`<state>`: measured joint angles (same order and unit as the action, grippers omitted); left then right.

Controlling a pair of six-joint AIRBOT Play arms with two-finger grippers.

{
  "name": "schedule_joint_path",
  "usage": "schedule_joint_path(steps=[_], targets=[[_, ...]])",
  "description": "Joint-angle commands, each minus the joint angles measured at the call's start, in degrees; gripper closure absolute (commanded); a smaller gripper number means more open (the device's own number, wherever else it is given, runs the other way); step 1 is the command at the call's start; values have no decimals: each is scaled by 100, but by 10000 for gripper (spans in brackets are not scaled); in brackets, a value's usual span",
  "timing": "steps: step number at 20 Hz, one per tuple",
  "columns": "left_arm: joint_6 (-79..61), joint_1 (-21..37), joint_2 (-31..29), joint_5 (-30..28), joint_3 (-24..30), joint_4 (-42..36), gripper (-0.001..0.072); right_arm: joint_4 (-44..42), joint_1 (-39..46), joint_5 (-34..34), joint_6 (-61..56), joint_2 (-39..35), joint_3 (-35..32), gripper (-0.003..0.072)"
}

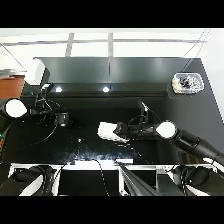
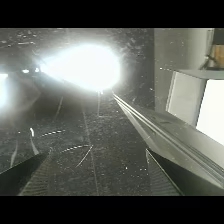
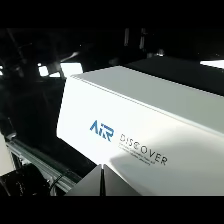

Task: Fold the box and place the chain.

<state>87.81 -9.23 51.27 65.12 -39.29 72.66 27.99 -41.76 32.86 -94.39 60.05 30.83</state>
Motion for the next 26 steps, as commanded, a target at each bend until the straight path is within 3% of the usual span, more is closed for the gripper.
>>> schedule_joint_path(steps=[1,26], targets=[[-4,-20,4,4,2,-76,11,44,-15,105,33,127,-13,664],[-107,-20,4,7,2,-142,10,404,-15,35,-39,382,-13,664]])
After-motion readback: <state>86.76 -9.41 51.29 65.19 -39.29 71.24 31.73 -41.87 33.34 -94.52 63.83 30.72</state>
